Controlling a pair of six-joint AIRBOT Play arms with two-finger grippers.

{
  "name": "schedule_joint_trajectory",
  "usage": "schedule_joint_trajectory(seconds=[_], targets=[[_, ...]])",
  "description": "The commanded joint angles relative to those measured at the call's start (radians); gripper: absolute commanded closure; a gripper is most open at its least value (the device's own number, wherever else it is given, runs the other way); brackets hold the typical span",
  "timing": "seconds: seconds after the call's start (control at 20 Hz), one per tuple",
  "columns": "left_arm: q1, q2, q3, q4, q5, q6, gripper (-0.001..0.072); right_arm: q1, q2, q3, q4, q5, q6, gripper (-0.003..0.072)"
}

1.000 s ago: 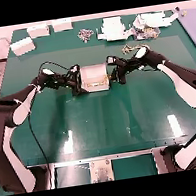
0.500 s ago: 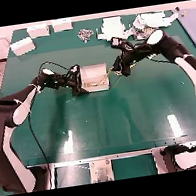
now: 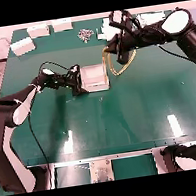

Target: Fold the box and place the chain.

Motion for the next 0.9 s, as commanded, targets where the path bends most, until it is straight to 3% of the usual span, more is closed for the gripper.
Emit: schedule_joint_trajectory(seconds=[0.0,0.25,0.85], targets=[[0.001,0.0,0.0,0.0,0.0,0.0,0.008,0.09,0.022,0.041,-0.013,-0.111,0.034,0.068],[0.001,0.0,0.0,-0.001,0.0,0.0,0.008,0.154,0.014,0.043,-0.049,-0.209,0.084,0.068],[0.001,0.0,0.0,-0.002,0.0,0.0,0.008,0.194,-0.065,0.027,-0.126,-0.178,0.349,0.068]])
